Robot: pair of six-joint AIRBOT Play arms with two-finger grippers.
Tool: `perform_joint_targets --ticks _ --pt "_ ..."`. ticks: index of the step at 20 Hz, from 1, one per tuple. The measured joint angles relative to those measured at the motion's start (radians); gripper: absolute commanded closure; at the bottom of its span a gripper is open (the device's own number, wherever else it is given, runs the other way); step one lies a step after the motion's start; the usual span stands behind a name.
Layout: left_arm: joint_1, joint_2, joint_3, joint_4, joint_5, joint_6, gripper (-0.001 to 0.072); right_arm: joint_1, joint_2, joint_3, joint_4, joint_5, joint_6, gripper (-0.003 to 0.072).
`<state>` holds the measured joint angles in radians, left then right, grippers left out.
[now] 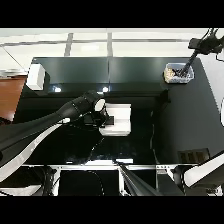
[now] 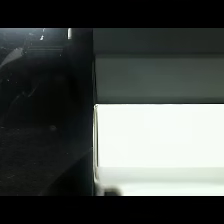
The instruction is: Fold the box and place the chain.
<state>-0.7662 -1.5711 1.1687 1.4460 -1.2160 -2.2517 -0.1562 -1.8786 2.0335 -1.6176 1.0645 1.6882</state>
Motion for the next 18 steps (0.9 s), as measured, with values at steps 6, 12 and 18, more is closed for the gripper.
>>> perform_joint_targets --ticks 6,12,18 --pt "0.000 0.000 0.000 0.000 0.000 0.000 0.0684 0.000 -0.107 0.000 0.078 0.053 0.003 0.0673" --pt "0.000 0.000 0.000 0.000 0.000 0.000 0.0684 0.000 -0.148 0.000 0.095 0.079 0.002 0.0674" --pt "0.000 0.000 0.000 0.000 0.000 0.000 0.0684 0.002 -0.034 0.000 0.109 0.133 -0.056 0.0674"
